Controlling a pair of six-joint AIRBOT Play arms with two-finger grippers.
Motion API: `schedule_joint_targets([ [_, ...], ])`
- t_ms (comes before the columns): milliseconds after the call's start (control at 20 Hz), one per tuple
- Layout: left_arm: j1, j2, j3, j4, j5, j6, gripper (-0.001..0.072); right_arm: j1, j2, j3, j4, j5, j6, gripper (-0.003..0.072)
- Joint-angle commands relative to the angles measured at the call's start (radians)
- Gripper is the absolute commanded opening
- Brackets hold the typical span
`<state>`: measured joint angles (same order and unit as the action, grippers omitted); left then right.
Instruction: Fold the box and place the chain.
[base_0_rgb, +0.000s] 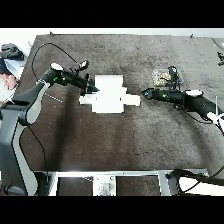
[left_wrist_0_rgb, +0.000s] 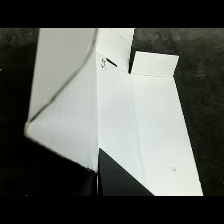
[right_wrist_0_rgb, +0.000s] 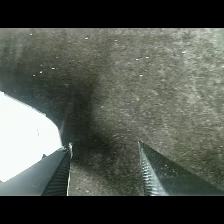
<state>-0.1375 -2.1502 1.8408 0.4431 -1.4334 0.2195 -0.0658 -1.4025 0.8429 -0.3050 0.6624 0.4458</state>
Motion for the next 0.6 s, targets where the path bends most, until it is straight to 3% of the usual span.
schedule_joint_targets([
  [0, -0.004, -0.002, -0.014, 0.032, 0.064, 0.043, 0.0004, 0.003, -0.013, 0.000, -0.016, -0.016, -0.014, 0.0479],
  [250, -0.005, -0.002, -0.081, 0.027, 0.112, 0.126, 0.0007, 0.050, -0.034, 0.001, -0.024, -0.035, -0.121, 0.0480],
  [550, -0.005, -0.002, -0.084, 0.029, 0.134, 0.125, 0.0010, 0.062, -0.033, 0.002, -0.023, -0.050, -0.230, 0.0500],
])
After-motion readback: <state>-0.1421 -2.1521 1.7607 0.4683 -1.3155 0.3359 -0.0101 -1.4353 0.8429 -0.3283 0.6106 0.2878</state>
